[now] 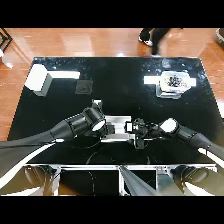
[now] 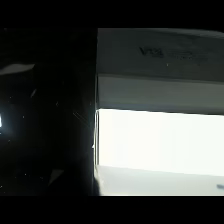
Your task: Fold the box and place the chain.
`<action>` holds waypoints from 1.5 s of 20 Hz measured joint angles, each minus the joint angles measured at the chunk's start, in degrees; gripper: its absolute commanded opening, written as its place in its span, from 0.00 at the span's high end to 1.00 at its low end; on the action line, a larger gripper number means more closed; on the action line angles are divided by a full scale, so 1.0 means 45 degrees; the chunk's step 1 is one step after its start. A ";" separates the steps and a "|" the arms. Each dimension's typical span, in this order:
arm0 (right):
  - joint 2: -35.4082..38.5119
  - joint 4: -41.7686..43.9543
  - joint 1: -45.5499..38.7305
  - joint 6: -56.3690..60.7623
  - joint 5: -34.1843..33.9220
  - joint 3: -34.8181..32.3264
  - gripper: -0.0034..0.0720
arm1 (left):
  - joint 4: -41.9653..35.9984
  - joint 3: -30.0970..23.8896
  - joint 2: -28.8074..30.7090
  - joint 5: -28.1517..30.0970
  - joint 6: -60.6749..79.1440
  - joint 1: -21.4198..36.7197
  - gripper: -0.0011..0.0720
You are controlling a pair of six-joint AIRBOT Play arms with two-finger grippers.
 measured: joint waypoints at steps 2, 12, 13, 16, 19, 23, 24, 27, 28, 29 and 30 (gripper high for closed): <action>0.0000 0.0019 0.0000 0.0019 -0.0005 0.0000 0.48 | 0.0005 0.0000 0.0000 0.0044 0.0005 0.0000 0.96; 0.0005 0.0083 0.0000 0.0078 0.0005 0.0000 0.48 | 0.0039 0.0000 0.0073 -0.0112 -0.0010 0.0019 0.36; 0.0005 0.0078 0.0000 0.0078 0.0005 0.0000 0.48 | 0.0049 0.0000 0.0087 -0.0223 -0.0010 0.0039 0.36; 0.0005 0.0073 0.0000 0.0063 0.0000 0.0000 0.48 | 0.0102 0.0000 0.0107 -0.0238 0.0029 0.0068 0.37; 0.0005 0.0068 0.0000 0.0049 0.0000 0.0000 0.48 | 0.0117 -0.0010 0.0049 -0.0078 0.0029 0.0078 0.48; 0.0005 0.0063 0.0000 0.0049 0.0000 0.0000 0.48 | 0.0117 -0.0015 -0.0005 0.0044 0.0034 0.0078 0.77; 0.0005 0.0049 0.0000 0.0044 -0.0015 0.0000 0.48 | 0.0121 -0.0015 -0.0005 0.0029 0.0053 0.0078 0.82; 0.0000 0.0019 0.0000 0.0015 -0.0019 0.0000 0.48 | 0.0107 -0.0010 -0.0015 0.0087 0.0121 0.0078 0.96; 0.0000 0.0024 0.0000 0.0015 -0.0019 0.0000 0.48 | 0.0107 -0.0010 -0.0015 0.0092 0.0117 0.0078 0.96; 0.0000 0.0034 0.0000 0.0019 -0.0015 0.0000 0.44 | 0.0107 -0.0015 -0.0015 0.0092 0.0117 0.0078 0.96; 0.0005 0.0039 0.0000 0.0024 -0.0010 0.0000 0.35 | 0.0107 -0.0015 -0.0015 0.0092 0.0126 0.0078 0.96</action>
